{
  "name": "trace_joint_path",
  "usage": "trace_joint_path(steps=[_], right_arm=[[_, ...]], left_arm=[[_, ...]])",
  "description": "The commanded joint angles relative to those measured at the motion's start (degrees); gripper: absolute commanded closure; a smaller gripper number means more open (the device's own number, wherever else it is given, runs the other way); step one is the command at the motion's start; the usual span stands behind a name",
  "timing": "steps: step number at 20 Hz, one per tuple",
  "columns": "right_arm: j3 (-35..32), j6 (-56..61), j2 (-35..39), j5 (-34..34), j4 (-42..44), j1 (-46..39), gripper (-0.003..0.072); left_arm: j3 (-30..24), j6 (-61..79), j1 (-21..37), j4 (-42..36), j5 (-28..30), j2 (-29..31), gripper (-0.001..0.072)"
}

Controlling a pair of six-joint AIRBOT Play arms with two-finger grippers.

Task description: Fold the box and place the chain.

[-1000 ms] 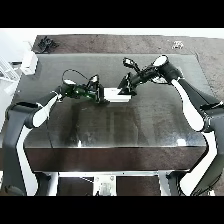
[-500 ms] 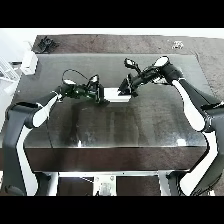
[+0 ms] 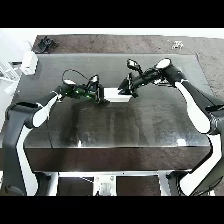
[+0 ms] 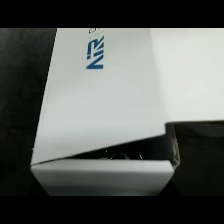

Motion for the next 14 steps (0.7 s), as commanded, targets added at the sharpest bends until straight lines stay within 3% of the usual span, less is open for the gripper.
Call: trace_joint_path(steps=[1, 14], right_arm=[[-4.8, -3.8, 1.9, -2.3, 2.1, -0.7, 0.0398], [-7.6, -10.8, 2.0, -7.0, 3.6, 0.0, 0.0392]], left_arm=[[0.0, 0.0, 0.0, -0.1, 0.0, 0.0, 0.0232], [0.0, 0.0, 0.0, -0.1, 0.0, 0.0, 0.0233]])
